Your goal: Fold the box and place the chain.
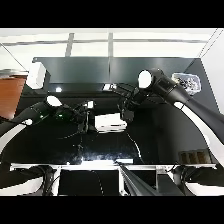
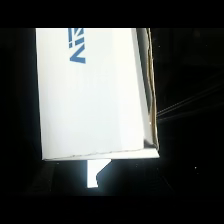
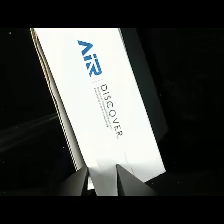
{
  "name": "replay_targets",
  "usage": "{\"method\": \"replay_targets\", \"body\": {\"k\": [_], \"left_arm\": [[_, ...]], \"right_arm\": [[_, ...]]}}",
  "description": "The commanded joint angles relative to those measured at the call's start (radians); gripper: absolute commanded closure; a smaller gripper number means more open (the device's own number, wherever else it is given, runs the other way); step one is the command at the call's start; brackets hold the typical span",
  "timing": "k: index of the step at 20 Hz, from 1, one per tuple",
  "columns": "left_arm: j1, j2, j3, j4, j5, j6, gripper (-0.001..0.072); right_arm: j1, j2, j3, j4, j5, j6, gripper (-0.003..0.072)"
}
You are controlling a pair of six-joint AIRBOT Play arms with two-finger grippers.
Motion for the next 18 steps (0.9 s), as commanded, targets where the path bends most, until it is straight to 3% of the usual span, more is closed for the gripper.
{"method": "replay_targets", "body": {"k": [1, 18], "left_arm": [[0.0, -0.001, 0.0, 0.0, -0.003, 0.0, 0.0312], [0.0, -0.001, 0.0, 0.0, 0.007, -0.009, 0.0311]], "right_arm": [[0.001, -0.001, 0.0, 0.003, 0.008, 0.005, 0.0533], [0.028, -0.001, 0.0, -0.019, 0.011, 0.024, 0.053]]}}
